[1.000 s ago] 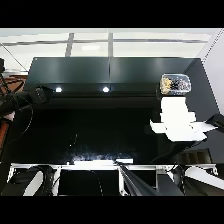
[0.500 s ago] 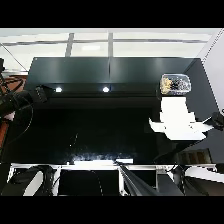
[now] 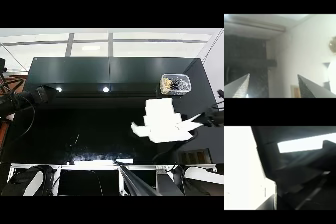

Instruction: Fold the box and place the chain.

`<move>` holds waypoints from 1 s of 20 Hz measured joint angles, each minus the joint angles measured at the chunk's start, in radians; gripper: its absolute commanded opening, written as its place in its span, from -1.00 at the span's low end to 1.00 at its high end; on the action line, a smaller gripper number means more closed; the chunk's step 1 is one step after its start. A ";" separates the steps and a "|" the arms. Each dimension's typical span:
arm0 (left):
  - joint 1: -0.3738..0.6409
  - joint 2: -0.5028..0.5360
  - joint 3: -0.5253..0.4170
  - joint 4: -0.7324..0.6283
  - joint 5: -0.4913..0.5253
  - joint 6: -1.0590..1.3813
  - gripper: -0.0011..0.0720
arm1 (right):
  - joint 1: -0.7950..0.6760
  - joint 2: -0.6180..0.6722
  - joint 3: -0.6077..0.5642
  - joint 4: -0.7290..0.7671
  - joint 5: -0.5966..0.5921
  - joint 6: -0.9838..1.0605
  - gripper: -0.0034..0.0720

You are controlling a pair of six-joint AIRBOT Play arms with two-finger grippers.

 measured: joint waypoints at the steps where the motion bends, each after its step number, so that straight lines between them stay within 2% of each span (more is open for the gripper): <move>1: 0.000 0.000 0.000 -0.005 -0.019 0.001 0.96 | 0.038 0.005 -0.010 0.019 0.008 0.009 -0.84; 3: 0.000 0.000 0.000 -0.008 -0.050 0.008 0.96 | 0.122 0.023 -0.034 0.070 0.009 0.031 -0.84; 6: 0.000 0.000 -0.003 -0.013 -0.088 0.014 0.95 | 0.266 0.104 -0.103 0.207 -0.077 0.060 -0.84; 9: 0.000 0.000 -0.038 -0.014 -0.121 0.016 0.95 | 0.455 0.279 -0.232 0.332 -0.256 0.060 -0.84; 13: 0.000 -0.016 -0.150 -0.081 -0.138 0.044 0.95 | 0.731 0.513 -0.425 0.397 -0.528 0.075 -0.84; 16: -0.003 -0.069 -0.243 -0.196 -0.150 0.128 0.95 | 0.918 0.603 -0.522 0.417 -0.712 0.080 -0.84; 20: -0.037 -0.218 -0.293 -0.293 -0.155 0.274 0.95 | 1.075 0.642 -0.570 0.426 -0.863 0.090 -0.84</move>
